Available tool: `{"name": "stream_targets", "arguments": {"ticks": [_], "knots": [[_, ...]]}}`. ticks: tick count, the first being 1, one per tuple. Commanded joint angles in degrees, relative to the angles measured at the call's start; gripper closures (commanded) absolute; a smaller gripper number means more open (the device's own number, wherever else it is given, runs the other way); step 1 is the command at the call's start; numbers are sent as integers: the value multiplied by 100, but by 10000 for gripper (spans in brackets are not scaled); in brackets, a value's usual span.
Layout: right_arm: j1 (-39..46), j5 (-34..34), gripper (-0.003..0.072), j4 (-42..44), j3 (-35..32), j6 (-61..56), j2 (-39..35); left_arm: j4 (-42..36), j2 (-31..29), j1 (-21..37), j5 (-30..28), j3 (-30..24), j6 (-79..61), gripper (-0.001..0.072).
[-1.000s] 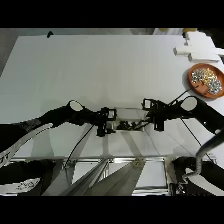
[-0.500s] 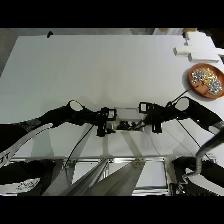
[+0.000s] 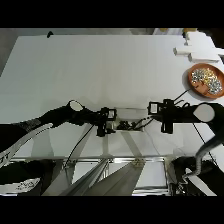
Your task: Fold the box and place the chain.
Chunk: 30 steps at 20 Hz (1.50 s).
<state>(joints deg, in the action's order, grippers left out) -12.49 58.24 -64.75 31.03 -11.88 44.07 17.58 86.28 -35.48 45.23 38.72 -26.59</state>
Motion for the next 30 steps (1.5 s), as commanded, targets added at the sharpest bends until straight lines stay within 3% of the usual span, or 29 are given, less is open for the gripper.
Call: {"name": "stream_targets", "arguments": {"ticks": [1, 5, 7, 13, 18, 20, 22, 25, 28, 30], "knots": [[-7, 678, 668, 1134, 7, -162, -890, 2, -4, 4, 0, 0, -2, 437], [-9, 660, 668, 3303, 7, 28, -1097, 0, -4, 4, 0, 0, 0, 437], [-208, 350, 667, 3735, 7, 144, -1097, 0, -4, 2, 0, 0, -2, 437], [-1690, -1237, 667, 3110, 7, -267, -474, 0, -4, 4, -2, 0, -2, 437], [-1779, -1224, 658, 2190, 4, -929, 461, 2, -4, 4, 0, 0, 0, 437], [-1779, -1174, 525, 2011, 4, -1093, 754, 2, -4, 4, 0, 0, -2, 437], [-1777, -1178, 505, 1818, 13, -1082, 815, 0, -4, 4, 0, 0, 0, 437], [-1445, -407, 508, 1244, 562, -1320, 728, 0, -4, 4, -2, 0, 0, 437], [-525, 938, 539, 402, 1353, -1528, 715, 0, -4, 4, 0, 0, -2, 437], [79, 1320, 540, -4, 1419, -1462, 723, 0, -4, 2, -2, 0, -2, 437]]}}
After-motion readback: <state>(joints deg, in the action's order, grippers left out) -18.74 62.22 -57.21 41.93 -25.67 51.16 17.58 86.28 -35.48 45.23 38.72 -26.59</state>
